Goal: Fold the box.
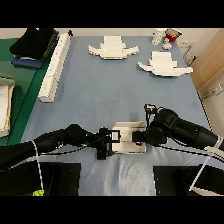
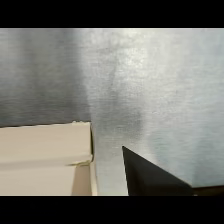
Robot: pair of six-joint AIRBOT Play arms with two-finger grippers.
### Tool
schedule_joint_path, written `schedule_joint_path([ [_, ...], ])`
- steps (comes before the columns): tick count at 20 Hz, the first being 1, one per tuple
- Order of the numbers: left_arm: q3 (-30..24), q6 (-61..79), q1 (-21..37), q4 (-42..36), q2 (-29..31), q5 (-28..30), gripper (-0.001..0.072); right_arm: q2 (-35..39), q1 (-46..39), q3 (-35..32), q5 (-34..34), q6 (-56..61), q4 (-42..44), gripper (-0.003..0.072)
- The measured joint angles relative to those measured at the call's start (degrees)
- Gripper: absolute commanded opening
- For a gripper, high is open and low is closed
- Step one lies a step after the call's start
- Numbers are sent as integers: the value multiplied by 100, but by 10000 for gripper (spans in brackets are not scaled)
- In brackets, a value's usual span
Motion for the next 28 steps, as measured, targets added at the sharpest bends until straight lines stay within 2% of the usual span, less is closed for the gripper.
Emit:
schedule_joint_path([
  [3,0,0,0,0,0,-2,413,280,0,155,-105,-2,42,506],
  [4,0,0,0,0,0,-2,413,407,0,208,-195,-2,74,384],
  [5,0,0,0,0,0,-2,413,546,0,249,-297,-4,90,222],
  [7,0,0,0,-2,0,0,413,815,-31,299,-656,-2,90,18],
  [12,0,0,0,-2,0,0,413,1137,-796,278,-1635,-341,-459,4],
  [14,0,-2,0,-2,0,2,413,1117,-1469,247,-1519,-837,-446,4],
  [16,0,-2,0,-4,0,2,413,979,-2288,229,-1145,-1552,-85,4],
  [19,0,-2,0,-2,0,2,413,446,-3620,225,-546,-3093,1276,4],
  [22,0,-2,0,-4,0,2,413,-393,-4583,229,-396,-4892,3136,4],
  [25,0,-2,0,-2,0,2,413,-1303,-4999,330,-879,-6387,4612,4],
  [28,0,-2,0,-4,0,2,413,-1882,-4988,413,-1375,-7206,5353,4],
])
